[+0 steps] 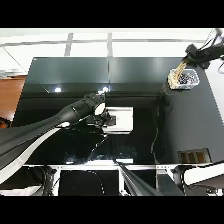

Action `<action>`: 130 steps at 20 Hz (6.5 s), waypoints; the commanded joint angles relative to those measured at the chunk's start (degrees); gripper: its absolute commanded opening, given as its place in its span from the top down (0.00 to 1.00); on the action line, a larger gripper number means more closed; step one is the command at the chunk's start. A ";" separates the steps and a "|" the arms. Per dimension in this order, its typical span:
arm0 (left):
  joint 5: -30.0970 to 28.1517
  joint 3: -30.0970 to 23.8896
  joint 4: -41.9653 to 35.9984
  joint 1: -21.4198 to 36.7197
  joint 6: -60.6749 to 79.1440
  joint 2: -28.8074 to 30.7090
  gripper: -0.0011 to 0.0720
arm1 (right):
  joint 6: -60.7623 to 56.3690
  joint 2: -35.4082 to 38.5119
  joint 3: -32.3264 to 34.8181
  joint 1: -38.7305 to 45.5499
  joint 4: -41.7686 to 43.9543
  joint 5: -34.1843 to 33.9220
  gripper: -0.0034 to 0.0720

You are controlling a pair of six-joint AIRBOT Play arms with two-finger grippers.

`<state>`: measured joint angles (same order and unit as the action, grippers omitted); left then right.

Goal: Fold the box and place the chain.

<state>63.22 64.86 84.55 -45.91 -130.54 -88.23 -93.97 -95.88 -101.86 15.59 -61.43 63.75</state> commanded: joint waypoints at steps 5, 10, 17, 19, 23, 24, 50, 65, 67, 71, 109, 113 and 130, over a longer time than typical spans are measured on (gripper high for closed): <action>0.07 0.02 0.00 0.02 0.02 0.00 0.95 | 11.54 20.35 -1.09 1.25 5.81 -2.71 0.94; 0.07 0.02 0.00 0.02 0.02 0.00 0.95 | 11.56 26.14 -8.63 1.22 11.08 -0.63 0.94; 0.07 0.02 0.00 0.02 0.02 0.00 0.95 | 14.34 27.17 -15.78 1.07 15.78 20.96 0.94; 0.04 0.02 0.00 0.02 0.00 0.00 0.95 | 15.02 27.26 -15.52 1.05 19.74 26.25 0.94; 0.02 0.02 -0.04 0.02 0.00 0.00 0.95 | 15.26 28.50 -12.52 -3.39 24.81 25.09 0.94; 0.00 0.02 -0.02 0.02 0.00 0.00 0.95 | 15.26 28.85 -11.47 -5.44 24.81 25.11 0.94; 0.02 0.02 -0.04 0.02 0.00 0.00 0.95 | 14.78 30.25 -9.42 -27.17 26.38 21.77 0.94; 0.02 0.02 -1.70 0.02 0.00 0.00 0.95 | 14.75 30.25 0.28 -38.18 12.72 25.09 0.94; 0.02 0.02 -1.73 0.02 0.00 0.00 0.95 | 14.75 30.25 3.17 -38.58 12.72 23.87 0.94; 0.02 0.02 -1.70 0.02 0.00 0.00 0.95 | 14.73 30.38 9.14 -38.47 12.50 24.50 0.94; -0.33 0.02 -1.53 0.02 0.02 0.00 0.95 | 17.31 38.18 51.95 -22.73 7.45 7.69 0.38; -1.22 0.04 -1.66 0.02 0.35 -0.15 0.95 | 17.33 39.41 51.95 -21.42 6.78 9.14 0.37; -0.70 -18.99 -2.12 17.62 29.22 25.11 0.21 | 17.27 39.41 51.95 -21.42 6.80 6.99 0.38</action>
<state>68.23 53.82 92.92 -37.19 -115.46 -67.51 -76.66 -56.49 -49.87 -5.80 -54.63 72.55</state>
